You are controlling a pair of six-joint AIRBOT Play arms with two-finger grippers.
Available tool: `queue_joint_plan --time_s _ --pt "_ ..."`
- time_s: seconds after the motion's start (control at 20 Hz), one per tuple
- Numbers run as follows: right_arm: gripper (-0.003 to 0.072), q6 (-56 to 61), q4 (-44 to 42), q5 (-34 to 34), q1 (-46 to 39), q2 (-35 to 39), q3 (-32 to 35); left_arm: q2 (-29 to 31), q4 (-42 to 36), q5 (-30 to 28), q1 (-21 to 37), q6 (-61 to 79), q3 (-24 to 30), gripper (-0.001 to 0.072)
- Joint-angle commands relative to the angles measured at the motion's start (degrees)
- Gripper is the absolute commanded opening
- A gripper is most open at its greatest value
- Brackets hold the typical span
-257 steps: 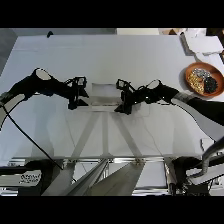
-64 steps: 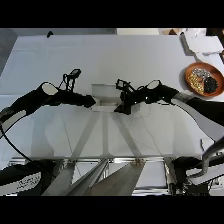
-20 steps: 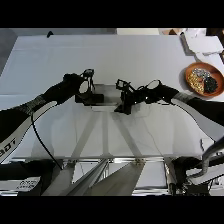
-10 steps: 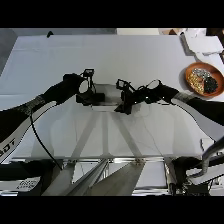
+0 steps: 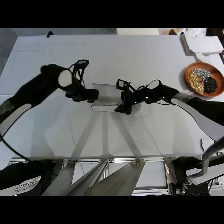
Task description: Fold the box and place the chain.
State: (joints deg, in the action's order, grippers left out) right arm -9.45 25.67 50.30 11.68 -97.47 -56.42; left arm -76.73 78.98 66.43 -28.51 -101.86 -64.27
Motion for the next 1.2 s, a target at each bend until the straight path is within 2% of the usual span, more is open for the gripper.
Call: queue_joint_plan --time_s 0.0,0.15,0.25,0.35,0.4,0.45,0.55,0.6,0.7,0.8,0.9,1.15 --pt "0.0413 0.0 0.0 0.0 0.0 0.0 0.0 4.2 -10.1 9.7 5.2 25.6 0.0 0.0426" --pt "0.0413 0.0 0.0 0.0 0.0 0.0 0.0 4.3 -22.0 9.9 12.8 51.5 1.8 0.0427" --pt "0.0413 0.0 0.0 0.0 0.0 0.0 0.0 3.9 -31.6 6.5 19.0 77.0 5.5 0.0524" --pt "0.0413 0.0 0.0 0.0 0.0 0.0 0.0 1.7 -38.1 6.8 24.4 98.5 7.1 0.0538" --pt "0.0413 0.0 0.0 0.0 0.0 0.0 0.0 0.3 -39.2 7.7 26.0 104.5 7.1 0.0538" --pt "0.0413 0.0 0.0 0.0 0.0 0.0 0.0 -1.5 -39.1 7.9 26.9 108.6 7.1 0.054" --pt "0.0413 0.0 0.0 0.0 0.0 0.0 0.0 -5.3 -37.6 7.1 27.2 113.8 7.1 0.0639" --pt "0.0413 0.0 0.0 0.0 0.0 0.0 0.0 -7.4 -37.0 5.7 26.9 114.1 7.1 0.0641" --pt "0.0413 0.0 0.0 0.0 0.0 0.0 0.0 -11.1 -37.0 3.4 26.1 114.1 6.8 0.0703" --pt "0.0413 0.0 0.0 0.0 0.0 0.0 0.0 -14.7 -36.9 2.8 25.1 115.1 5.8 0.0703" --pt "0.0413 0.0 0.0 0.0 0.0 0.0 0.0 -17.6 -37.0 4.7 24.6 117.7 3.8 0.0703" --pt "0.0413 0.0 0.0 0.0 0.0 0.0 0.0 -20.1 -36.5 9.6 25.5 121.8 -2.2 0.0699"
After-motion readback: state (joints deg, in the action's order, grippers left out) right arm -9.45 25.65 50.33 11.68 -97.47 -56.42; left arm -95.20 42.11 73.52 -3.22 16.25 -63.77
